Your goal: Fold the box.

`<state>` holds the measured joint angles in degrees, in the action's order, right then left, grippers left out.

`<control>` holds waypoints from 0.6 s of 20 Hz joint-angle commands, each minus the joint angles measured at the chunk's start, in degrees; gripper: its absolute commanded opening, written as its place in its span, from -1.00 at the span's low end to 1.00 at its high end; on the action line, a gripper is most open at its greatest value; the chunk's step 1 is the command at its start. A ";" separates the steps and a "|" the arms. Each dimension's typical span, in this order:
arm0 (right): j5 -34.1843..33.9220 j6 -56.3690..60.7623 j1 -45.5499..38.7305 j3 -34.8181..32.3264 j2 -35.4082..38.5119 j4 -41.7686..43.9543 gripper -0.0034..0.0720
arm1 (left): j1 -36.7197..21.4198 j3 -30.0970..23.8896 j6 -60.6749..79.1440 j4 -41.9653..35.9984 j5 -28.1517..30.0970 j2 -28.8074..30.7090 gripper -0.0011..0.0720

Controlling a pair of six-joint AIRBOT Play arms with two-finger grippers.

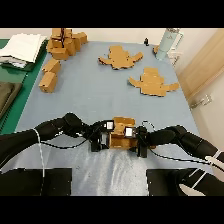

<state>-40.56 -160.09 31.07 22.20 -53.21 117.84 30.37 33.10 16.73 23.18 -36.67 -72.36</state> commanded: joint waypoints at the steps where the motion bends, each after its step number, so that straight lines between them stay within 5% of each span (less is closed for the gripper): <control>1: 0.00 0.00 0.02 -0.02 0.02 0.02 0.42 | 1.57 0.04 0.35 0.04 0.72 -0.15 0.91; 12: 0.00 0.00 0.02 -0.02 0.02 0.02 0.42 | 5.01 1.18 -5.97 0.15 6.16 -1.53 0.91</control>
<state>-40.58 -160.09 31.07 22.17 -53.21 117.84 34.72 34.02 13.21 23.18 -32.18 -73.63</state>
